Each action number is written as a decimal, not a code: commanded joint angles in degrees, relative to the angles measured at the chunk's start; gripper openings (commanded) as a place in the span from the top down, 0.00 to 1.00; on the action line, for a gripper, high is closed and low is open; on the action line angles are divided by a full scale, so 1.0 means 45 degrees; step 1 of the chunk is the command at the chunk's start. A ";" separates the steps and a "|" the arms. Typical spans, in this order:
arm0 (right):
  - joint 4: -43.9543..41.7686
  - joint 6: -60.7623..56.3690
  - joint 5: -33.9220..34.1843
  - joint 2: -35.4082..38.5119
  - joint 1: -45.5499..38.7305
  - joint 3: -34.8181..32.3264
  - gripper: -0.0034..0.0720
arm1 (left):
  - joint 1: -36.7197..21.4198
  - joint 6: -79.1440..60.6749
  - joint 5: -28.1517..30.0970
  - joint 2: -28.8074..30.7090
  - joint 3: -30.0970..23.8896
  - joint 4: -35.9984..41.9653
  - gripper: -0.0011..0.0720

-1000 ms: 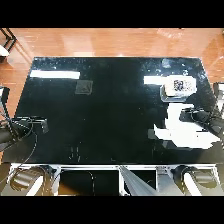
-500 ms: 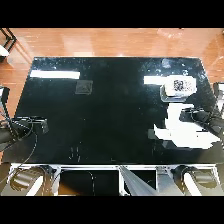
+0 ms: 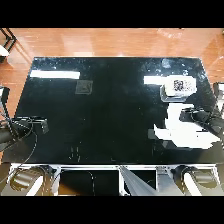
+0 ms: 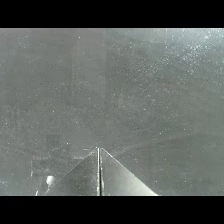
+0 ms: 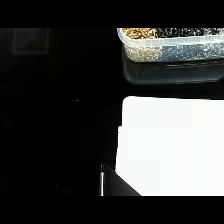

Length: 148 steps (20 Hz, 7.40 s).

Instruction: Fold the box and place the chain.

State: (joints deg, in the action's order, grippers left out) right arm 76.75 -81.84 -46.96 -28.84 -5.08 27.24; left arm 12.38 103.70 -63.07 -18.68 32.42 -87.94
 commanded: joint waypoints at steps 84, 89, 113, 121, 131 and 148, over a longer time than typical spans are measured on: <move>-0.7266 0.6873 -1.1035 -1.1638 -0.8077 0.4804 0.92 | 0.0000 -0.0418 0.3249 -0.1681 -0.0010 0.2861 0.15; -0.8971 0.6785 -0.8689 -0.8816 -0.4843 0.2992 0.92 | 0.0248 -0.0427 0.3298 -0.3138 -0.0039 0.4133 0.15; -1.1715 0.7825 0.1690 -0.5003 0.5974 -0.1613 0.92 | -0.2297 -1.4294 -0.0777 -1.1953 0.0233 1.2269 0.15; -1.1710 0.7825 0.1535 -0.5003 0.5974 -0.1613 0.92 | -0.0500 -1.7913 -0.0155 -1.3896 0.0651 1.4100 0.15; -1.1710 0.7825 0.1520 -0.5003 0.5974 -0.1613 0.92 | -0.0063 -1.8705 -0.2487 -1.5883 0.2302 1.3318 0.44; -0.8102 0.7723 -0.2283 -0.4580 0.2526 0.0335 0.04 | 0.0238 -1.8671 -0.3036 -1.5771 0.2739 1.2789 0.96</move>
State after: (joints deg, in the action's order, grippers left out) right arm 30.50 -46.96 -46.13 -50.46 13.32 23.92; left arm 13.13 19.77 -77.03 -90.00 43.88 -28.93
